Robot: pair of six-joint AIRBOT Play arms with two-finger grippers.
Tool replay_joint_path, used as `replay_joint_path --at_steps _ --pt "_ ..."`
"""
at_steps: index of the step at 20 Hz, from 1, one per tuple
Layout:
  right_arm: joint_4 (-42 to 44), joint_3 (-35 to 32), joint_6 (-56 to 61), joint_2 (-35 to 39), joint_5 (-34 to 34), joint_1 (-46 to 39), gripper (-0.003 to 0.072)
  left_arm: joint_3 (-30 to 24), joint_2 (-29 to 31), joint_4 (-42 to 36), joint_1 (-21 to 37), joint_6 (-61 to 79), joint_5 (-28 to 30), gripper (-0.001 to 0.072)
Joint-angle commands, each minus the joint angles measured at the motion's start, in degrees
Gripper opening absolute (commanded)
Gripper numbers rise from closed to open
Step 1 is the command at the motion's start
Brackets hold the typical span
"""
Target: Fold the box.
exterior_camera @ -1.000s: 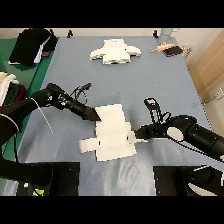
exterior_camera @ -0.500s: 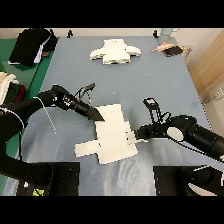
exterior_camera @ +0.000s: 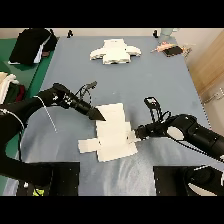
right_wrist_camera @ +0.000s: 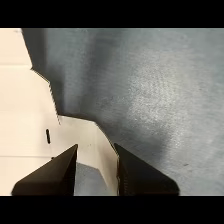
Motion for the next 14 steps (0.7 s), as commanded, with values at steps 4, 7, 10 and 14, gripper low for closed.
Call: replay_joint_path --at_steps 4,7,10,14 --pt "-13.0 9.9 10.2 2.4 12.1 -5.3 0.0374 1.0 11.4 -0.6 -7.5 15.8 16.4 0.0013" --pt "-15.0 15.7 12.7 7.3 12.9 -10.4 0.0374 -1.1 17.2 -0.2 -12.2 21.3 23.0 0.0013" --pt "-14.6 17.7 12.9 11.0 13.0 -14.0 0.0373 -6.3 20.2 -0.3 -17.0 26.7 32.0 0.0013" --pt "-12.1 17.7 12.9 10.3 14.1 -14.2 0.0365 -13.3 20.4 -0.5 -23.2 30.6 41.4 0.0013"
